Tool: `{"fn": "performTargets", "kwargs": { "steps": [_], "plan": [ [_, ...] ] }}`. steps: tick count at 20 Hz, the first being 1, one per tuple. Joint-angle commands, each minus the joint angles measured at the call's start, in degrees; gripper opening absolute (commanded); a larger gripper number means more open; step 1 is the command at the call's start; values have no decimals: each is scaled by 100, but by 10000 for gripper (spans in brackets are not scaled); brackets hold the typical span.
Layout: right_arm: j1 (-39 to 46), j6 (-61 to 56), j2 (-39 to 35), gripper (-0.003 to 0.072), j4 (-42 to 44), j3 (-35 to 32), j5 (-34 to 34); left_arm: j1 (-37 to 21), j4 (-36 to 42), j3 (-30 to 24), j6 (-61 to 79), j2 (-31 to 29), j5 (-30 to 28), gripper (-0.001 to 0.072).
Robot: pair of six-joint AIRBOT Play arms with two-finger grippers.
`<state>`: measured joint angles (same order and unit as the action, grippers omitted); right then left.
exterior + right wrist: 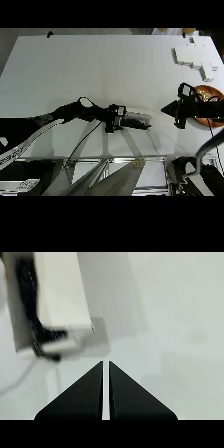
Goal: Fold the box and place the chain.
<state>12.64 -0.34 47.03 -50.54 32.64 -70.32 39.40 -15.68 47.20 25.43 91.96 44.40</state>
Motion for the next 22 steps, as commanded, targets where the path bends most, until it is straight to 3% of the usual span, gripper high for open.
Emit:
{"fn": "performTargets", "kwargs": {
  "steps": [1, 2, 4, 5, 11, 22],
  "plan": [
    [13, -201, 295, 59, -918, -389, 151, -2, 0, 2, 0, -2, 0, 390],
    [-168, -4, 348, 62, -916, -573, 243, -2, 0, 2, 0, -2, 0, 390],
    [-599, 374, 396, 185, -914, -815, 422, -2, 0, 2, 0, -2, 0, 390],
    [-800, 385, 400, 204, -894, -881, 575, -2, 0, 2, 0, -2, 0, 390],
    [-1150, 387, 538, 196, 26, -903, 1021, -2, 0, 2, 0, -2, 0, 390],
    [-1150, 734, 538, 172, 83, -903, 481, -2, 0, 2, 0, -2, 0, 390]
  ]
}}
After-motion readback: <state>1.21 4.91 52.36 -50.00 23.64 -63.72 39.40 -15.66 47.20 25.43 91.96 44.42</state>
